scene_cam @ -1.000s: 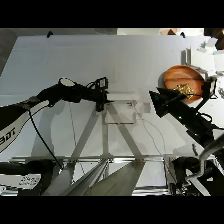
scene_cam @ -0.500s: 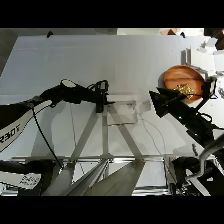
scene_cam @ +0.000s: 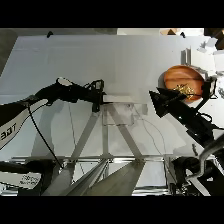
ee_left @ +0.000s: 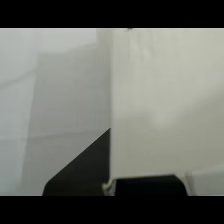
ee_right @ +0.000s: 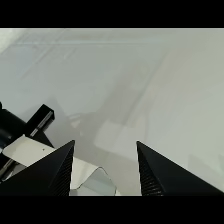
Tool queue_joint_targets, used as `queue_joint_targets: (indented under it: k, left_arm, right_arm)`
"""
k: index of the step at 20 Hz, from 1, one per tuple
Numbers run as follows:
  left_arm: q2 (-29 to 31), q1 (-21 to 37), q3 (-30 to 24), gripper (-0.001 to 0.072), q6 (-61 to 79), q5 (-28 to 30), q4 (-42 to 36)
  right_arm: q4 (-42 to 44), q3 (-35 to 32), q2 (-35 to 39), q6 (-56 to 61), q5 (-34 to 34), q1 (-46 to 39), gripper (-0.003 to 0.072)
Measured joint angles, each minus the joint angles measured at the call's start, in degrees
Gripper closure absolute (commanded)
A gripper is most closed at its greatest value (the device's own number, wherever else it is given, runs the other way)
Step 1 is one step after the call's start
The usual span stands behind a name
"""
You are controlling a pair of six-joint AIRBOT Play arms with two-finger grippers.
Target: Fold the box and place the chain.
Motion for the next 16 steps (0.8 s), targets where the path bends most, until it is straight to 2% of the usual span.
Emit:
queue_joint_targets:
  k: [7,16]
  left_arm:
    - [-0.15,0.15,0.02,0.0705,-0.46,0.33,3.08]
    - [-1.90,-2.19,0.02,0.0705,2.62,-0.04,1.73]
  right_arm:
    - [0.02,0.00,0.00,0.00,0.00,0.00,0.0290]
    - [0.02,0.00,0.00,0.02,-1.09,0.00,0.0290]
